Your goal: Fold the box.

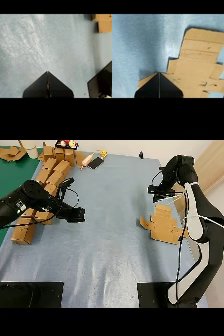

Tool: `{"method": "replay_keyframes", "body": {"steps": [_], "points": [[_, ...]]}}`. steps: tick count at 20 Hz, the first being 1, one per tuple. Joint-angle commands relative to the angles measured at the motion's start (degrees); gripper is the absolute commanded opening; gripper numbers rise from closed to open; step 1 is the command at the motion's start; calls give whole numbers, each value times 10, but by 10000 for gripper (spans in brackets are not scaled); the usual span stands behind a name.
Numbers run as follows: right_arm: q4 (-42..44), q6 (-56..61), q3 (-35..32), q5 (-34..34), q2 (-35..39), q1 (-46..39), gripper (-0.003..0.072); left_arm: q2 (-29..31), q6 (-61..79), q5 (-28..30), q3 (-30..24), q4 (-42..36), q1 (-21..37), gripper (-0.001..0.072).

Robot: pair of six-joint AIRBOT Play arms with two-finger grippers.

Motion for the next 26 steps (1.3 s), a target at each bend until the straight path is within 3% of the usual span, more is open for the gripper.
{"method": "replay_keyframes", "body": {"steps": [1,15,22,26], "points": [[0,0,0,0,0,0,3,0,0,0,0,0,0,12],[0,0,0,0,0,0,4,0,0,1,0,-1,0,12],[11,0,0,20,-5,1,3,0,0,61,0,-15,0,12],[28,-46,0,-38,-11,-1,3,0,0,97,0,-15,0,12]]}}
